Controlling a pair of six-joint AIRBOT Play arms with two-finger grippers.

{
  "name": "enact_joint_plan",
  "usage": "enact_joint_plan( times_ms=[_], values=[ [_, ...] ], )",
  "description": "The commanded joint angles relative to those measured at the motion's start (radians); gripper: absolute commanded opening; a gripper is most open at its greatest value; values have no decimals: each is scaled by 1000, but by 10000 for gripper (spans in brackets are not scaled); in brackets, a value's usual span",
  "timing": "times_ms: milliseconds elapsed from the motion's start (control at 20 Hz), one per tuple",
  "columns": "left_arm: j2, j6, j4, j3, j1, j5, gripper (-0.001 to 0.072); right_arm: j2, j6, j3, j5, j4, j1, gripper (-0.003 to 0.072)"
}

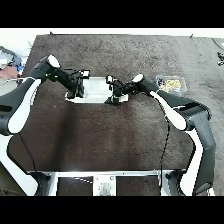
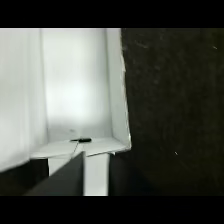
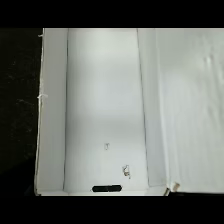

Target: Fold the box and place the chain.

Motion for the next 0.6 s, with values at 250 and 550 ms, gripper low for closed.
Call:
enact_joint_plan(
  times_ms=[250,550],
  values=[
    [6,-47,-37,74,74,-237,9,-1,2,0,0,0,1,470],
    [92,-211,-203,75,190,-217,6,-1,2,0,0,0,1,470]
  ],
)
